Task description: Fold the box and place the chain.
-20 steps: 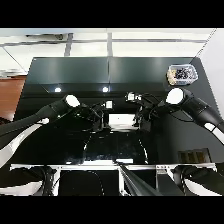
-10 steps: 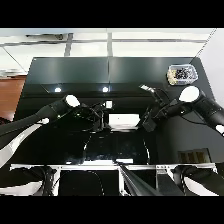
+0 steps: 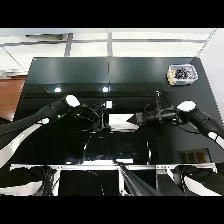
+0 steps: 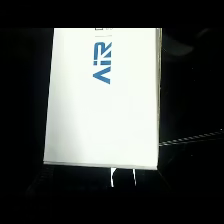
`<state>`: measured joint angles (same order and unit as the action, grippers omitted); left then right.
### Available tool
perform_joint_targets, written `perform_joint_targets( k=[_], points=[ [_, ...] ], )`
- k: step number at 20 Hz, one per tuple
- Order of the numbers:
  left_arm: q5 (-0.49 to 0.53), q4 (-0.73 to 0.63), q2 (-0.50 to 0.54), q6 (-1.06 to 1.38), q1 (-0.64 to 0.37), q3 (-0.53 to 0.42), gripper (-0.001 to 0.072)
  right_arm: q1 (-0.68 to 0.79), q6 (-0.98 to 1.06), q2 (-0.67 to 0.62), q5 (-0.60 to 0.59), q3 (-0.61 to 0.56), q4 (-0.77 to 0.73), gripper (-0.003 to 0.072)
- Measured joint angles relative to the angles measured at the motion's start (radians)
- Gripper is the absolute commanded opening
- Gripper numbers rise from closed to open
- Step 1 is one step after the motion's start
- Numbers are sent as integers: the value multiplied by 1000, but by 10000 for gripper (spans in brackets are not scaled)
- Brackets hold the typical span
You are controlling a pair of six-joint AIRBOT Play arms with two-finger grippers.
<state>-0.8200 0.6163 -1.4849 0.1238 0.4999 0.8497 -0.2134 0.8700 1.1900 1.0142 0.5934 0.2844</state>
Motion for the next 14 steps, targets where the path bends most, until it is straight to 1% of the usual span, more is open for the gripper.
perform_joint_targets(
  k=[7,14],
  points=[
    [0,2,0,0,0,0,366,-5,49,55,-56,-8,56,10],
    [4,1,0,0,0,0,367,-7,62,66,-77,-4,97,10]
  ],
)
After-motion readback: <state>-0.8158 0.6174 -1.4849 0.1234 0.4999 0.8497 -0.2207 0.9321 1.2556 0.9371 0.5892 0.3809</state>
